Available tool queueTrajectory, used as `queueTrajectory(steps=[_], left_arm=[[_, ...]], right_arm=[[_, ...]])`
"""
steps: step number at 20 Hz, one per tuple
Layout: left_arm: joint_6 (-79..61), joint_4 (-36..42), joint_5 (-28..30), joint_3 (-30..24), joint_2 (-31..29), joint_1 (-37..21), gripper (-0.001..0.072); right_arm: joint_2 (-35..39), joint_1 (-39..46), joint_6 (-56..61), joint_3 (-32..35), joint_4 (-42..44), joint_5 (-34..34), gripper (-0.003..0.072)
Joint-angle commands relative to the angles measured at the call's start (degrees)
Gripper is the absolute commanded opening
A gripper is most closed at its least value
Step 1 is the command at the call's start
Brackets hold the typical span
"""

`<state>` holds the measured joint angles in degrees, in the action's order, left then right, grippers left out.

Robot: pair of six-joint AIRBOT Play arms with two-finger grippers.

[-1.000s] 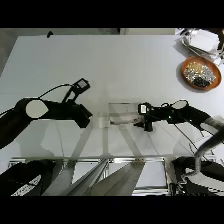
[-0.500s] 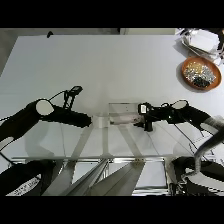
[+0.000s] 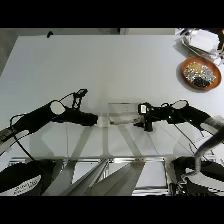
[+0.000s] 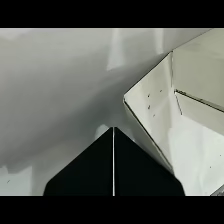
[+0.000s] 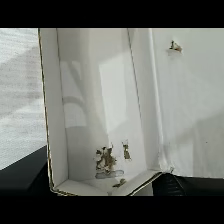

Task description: Fold the box and place the chain.

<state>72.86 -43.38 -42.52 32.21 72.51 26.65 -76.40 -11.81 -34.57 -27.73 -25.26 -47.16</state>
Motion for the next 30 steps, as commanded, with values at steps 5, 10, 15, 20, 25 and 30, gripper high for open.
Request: queueTrajectory(steps=[5, 10, 15, 20, 25, 30], left_arm=[[-3.41, 3.74, 3.74, 0.02, 1.38, 3.10, 0.0004], [-5.64, 5.25, 4.59, 0.02, -3.58, 3.08, 0.0006], [-7.21, 8.46, 4.63, 0.20, -4.85, 3.10, 0.0036], [-8.41, 11.08, 4.66, 0.26, -4.79, 4.20, 0.0233], [-8.59, 11.78, 5.64, 0.44, -4.72, 5.18, 0.0234], [-8.59, 11.91, 5.68, 2.56, -4.72, 6.01, 0.0247]], right_arm=[[0.02, 0.02, 0.02, 0.00, 0.02, -0.02, 0.0438], [0.02, 0.02, 0.02, 0.00, 0.02, -0.02, 0.0438], [0.02, 0.02, 0.00, 0.00, 0.02, -0.02, 0.0438], [0.02, 0.02, 0.02, 0.00, 0.00, 0.00, 0.0438], [0.02, 0.02, 0.00, 0.00, 0.02, -0.02, 0.0438], [0.02, 0.02, 0.00, 0.00, 0.02, 0.00, 0.0438]])
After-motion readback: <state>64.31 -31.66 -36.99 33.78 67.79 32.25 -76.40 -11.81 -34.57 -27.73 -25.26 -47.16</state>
